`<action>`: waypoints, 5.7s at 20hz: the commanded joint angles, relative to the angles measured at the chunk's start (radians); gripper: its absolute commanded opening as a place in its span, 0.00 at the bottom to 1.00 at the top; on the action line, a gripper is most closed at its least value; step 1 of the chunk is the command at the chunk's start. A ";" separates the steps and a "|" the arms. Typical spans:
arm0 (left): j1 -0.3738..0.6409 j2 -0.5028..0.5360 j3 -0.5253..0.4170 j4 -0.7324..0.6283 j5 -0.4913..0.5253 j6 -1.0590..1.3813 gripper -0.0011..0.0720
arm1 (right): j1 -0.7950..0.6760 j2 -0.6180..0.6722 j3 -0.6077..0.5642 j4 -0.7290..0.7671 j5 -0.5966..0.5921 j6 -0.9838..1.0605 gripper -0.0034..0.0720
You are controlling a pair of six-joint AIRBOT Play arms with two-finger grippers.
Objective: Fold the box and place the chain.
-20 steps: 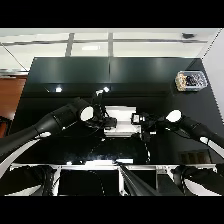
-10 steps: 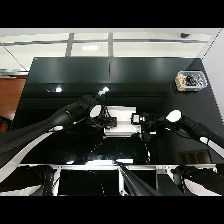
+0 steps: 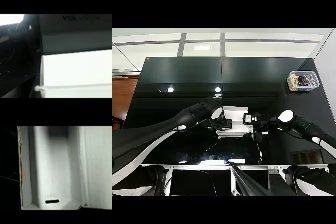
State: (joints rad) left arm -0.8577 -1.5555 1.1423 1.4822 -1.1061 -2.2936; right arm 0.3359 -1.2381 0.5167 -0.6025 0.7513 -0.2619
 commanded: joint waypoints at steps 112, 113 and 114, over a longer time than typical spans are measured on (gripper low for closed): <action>-0.007 -0.021 0.034 0.016 0.026 0.008 0.06 | -0.399 0.231 -0.176 -0.164 0.275 1.540 0.07; -0.007 -0.021 0.034 0.016 0.026 0.008 0.06 | -0.381 0.200 -0.176 -0.097 0.276 1.480 0.07; -0.006 -0.021 0.034 0.016 0.024 0.008 0.06 | -0.377 0.174 -0.176 -0.025 0.266 1.433 0.07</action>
State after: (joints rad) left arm -0.8646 -1.5761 1.1763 1.4986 -1.0859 -2.2856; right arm -0.0772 -1.0016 0.3569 -0.8116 1.0145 1.3121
